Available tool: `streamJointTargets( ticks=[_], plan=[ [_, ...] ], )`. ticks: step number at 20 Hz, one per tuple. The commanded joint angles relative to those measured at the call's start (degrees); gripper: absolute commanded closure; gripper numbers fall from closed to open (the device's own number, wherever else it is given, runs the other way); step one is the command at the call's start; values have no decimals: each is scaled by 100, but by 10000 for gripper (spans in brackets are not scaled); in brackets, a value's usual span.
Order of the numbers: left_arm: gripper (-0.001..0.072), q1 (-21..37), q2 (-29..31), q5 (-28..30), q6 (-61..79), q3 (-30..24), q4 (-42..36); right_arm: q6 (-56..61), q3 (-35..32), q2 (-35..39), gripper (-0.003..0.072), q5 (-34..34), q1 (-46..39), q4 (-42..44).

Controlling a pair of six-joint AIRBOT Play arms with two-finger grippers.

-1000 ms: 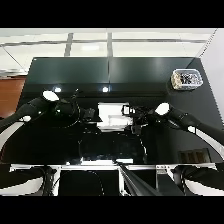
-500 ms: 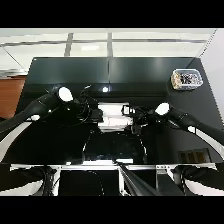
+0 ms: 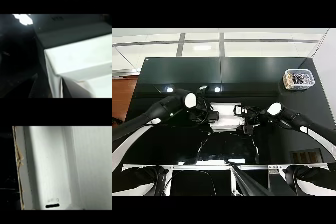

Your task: Fold the box and place the chain.

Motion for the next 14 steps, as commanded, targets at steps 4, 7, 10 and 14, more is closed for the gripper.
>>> streamJointTargets(
  ticks=[4,7,10,14],
  plan=[
    [360,-804,-481,-560,-1322,629,1207,0,-4,-2,204,0,2,0],
    [360,-848,-592,-601,-1464,662,1224,0,-4,-2,204,2,2,0],
    [360,-835,-603,-603,-1539,662,1222,0,-4,-2,204,2,2,0],
    [429,-793,-726,-605,-1585,662,1073,0,-4,-2,203,0,2,0]
  ],
)
